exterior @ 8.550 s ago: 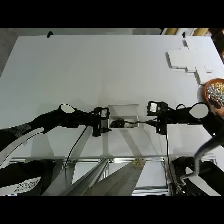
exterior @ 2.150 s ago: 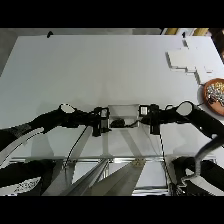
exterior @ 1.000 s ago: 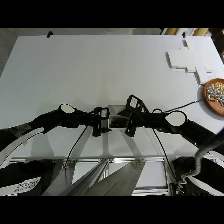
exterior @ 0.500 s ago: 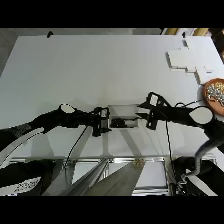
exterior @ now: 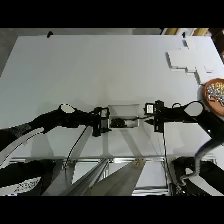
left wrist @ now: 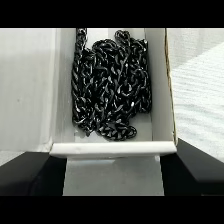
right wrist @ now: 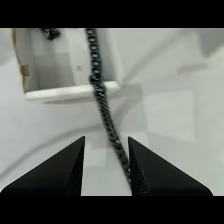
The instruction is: Fold the box and place the chain.
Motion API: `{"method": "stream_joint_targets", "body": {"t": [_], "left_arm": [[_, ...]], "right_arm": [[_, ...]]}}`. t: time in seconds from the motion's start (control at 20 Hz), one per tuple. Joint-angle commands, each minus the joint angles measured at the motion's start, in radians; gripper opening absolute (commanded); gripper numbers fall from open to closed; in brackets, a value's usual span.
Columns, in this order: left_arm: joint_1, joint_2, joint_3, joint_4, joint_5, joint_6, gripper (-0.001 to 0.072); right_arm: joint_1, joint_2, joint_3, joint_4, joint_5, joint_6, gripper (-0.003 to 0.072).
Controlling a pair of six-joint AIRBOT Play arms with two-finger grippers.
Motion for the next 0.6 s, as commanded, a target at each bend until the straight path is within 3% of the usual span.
{"method": "stream_joint_targets", "body": {"t": [0.0, 0.2, 0.3, 0.35, 0.55], "left_arm": [[0.000, 0.000, 0.000, 0.000, 0.000, 0.000, 0.0069], [0.000, 0.000, 0.000, 0.000, 0.000, 0.000, 0.0069], [0.000, 0.000, 0.000, 0.000, 0.000, 0.000, 0.0069], [0.000, 0.000, 0.000, 0.000, 0.000, 0.000, 0.0069], [0.000, 0.000, 0.000, 0.000, 0.000, 0.000, 0.0069]], "right_arm": [[0.026, -0.076, 0.000, 0.106, -0.004, -0.156, 0.0298], [0.029, -0.087, 0.000, 0.167, -0.019, -0.240, 0.0257], [0.028, -0.091, 0.000, 0.117, -0.016, -0.219, 0.0060], [0.028, -0.090, 0.000, 0.084, -0.010, -0.169, 0.0017], [0.028, -0.050, 0.000, -0.122, 0.051, 0.272, 0.0016]]}}
